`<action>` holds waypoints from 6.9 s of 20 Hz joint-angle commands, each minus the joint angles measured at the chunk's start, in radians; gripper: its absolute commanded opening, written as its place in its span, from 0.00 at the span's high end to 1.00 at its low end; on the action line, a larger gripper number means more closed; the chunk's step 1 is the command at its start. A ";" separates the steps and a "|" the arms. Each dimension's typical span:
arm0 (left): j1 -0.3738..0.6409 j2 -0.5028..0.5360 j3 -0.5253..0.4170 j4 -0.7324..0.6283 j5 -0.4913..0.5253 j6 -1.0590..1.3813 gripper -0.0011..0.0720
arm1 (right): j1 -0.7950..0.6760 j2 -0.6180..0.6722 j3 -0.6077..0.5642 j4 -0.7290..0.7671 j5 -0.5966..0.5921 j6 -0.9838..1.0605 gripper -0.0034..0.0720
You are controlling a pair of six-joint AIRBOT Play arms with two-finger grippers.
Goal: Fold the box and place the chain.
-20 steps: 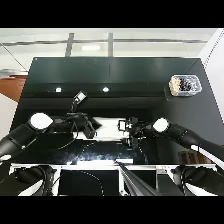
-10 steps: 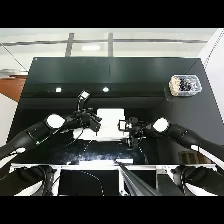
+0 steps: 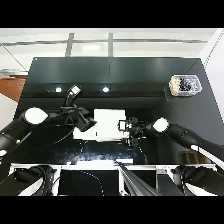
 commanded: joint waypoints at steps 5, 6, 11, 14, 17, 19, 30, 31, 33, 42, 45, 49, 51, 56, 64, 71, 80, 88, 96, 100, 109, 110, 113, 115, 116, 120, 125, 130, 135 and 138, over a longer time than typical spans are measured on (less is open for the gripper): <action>0.122 0.047 -0.071 0.257 -0.195 0.478 0.04 | 0.000 0.000 -0.001 -0.005 0.001 0.000 0.33; 0.121 0.039 -0.100 0.241 -0.135 0.617 0.04 | 0.001 0.000 0.000 -0.006 0.001 0.000 0.33; 0.120 -0.048 -0.121 -0.080 -0.105 0.812 0.04 | 0.001 0.000 0.000 -0.007 0.001 0.000 0.33; 0.120 -0.128 -0.120 -0.135 -0.129 0.918 0.04 | 0.001 0.000 0.000 -0.007 0.001 0.000 0.33; 0.120 -0.169 -0.120 -0.146 -0.145 0.973 0.04 | 0.001 0.000 0.000 -0.007 0.001 0.000 0.33; 0.119 -0.175 -0.120 -0.167 -0.148 0.973 0.04 | 0.001 0.000 0.000 -0.007 0.001 0.000 0.33; 0.026 -0.176 -0.120 -0.209 -0.055 0.988 0.62 | 0.001 0.000 0.000 -0.006 0.001 0.000 0.33; 0.026 -0.176 -0.120 -0.218 -0.060 0.986 0.62 | 0.001 0.000 0.000 -0.006 0.001 0.000 0.33; 0.026 -0.176 -0.120 -0.245 -0.059 0.984 0.62 | 0.001 0.000 0.000 -0.006 0.001 0.000 0.33; 0.006 -0.188 -0.120 -0.273 -0.105 0.935 0.71 | 0.001 0.000 0.000 -0.006 0.001 0.000 0.33; -0.030 -0.203 -0.120 -0.291 -0.075 0.935 0.71 | 0.001 0.000 0.000 -0.006 0.001 0.000 0.33; -0.036 -0.208 -0.120 -0.320 -0.043 0.935 0.71 | 0.001 0.000 -0.001 -0.006 0.001 0.000 0.33; -0.036 -0.208 -0.120 -0.321 -0.042 0.935 0.71 | 0.001 0.000 0.000 -0.006 0.001 0.000 0.33; -0.040 -0.208 -0.121 -0.321 -0.050 0.935 0.81 | 0.001 0.000 0.000 -0.006 0.001 0.000 0.33; -0.040 -0.208 -0.121 -0.317 -0.051 0.935 0.44 | 0.001 0.000 0.000 -0.006 0.001 0.000 0.33; -0.040 -0.208 -0.121 -0.317 -0.105 0.935 0.60 | 0.001 0.000 -0.001 -0.006 0.001 0.000 0.33; 0.033 -0.113 -0.120 -0.246 -0.087 0.739 0.95 | 0.001 0.000 0.000 -0.006 0.001 0.000 0.33; 0.401 0.153 -0.122 0.043 -0.169 -0.272 0.95 | 0.001 0.000 0.000 -0.006 0.001 0.000 0.33; 0.510 0.118 -0.237 0.076 -0.192 -0.518 0.95 | 0.001 0.000 0.000 -0.007 0.001 0.000 0.33; 0.513 0.029 -0.244 0.076 -0.264 -0.554 0.94 | 0.001 0.000 0.000 -0.007 0.001 0.000 0.33; 0.587 -0.282 -0.245 -0.176 -0.274 -0.277 0.95 | 0.001 0.000 -0.001 -0.007 0.001 0.000 0.33; 0.584 -0.314 -0.245 -0.234 -0.296 -0.219 0.95 | 0.001 0.000 0.000 -0.007 0.001 0.000 0.33; 0.554 -0.380 -0.244 -0.325 -0.360 -0.118 0.95 | 0.001 0.000 0.000 -0.006 0.001 0.000 0.33; 0.506 -0.379 -0.242 -0.325 -0.360 -0.110 0.95 | 0.001 0.000 0.000 -0.007 0.001 0.000 0.33; 0.481 -0.378 -0.232 -0.324 -0.363 -0.110 0.95 | 0.001 0.000 0.000 -0.006 0.001 0.000 0.33; 0.448 -0.368 -0.155 -0.323 -0.418 -0.110 0.27 | 0.001 0.000 0.000 -0.007 0.001 0.000 0.33; 0.428 -0.323 -0.066 -0.314 -0.493 -0.143 0.11 | 0.001 0.000 0.000 -0.006 0.001 0.000 0.33; 0.252 -0.256 -0.062 -0.253 -0.394 -0.261 0.11 | 0.001 0.000 0.000 -0.006 0.001 0.003 0.33; 0.095 -0.248 -0.061 -0.229 -0.242 -0.359 0.11 | 0.001 0.000 0.000 -0.006 0.001 0.003 0.33; 0.052 -0.248 -0.061 -0.227 -0.171 -0.409 0.11 | 0.001 0.000 0.000 -0.006 0.001 0.003 0.33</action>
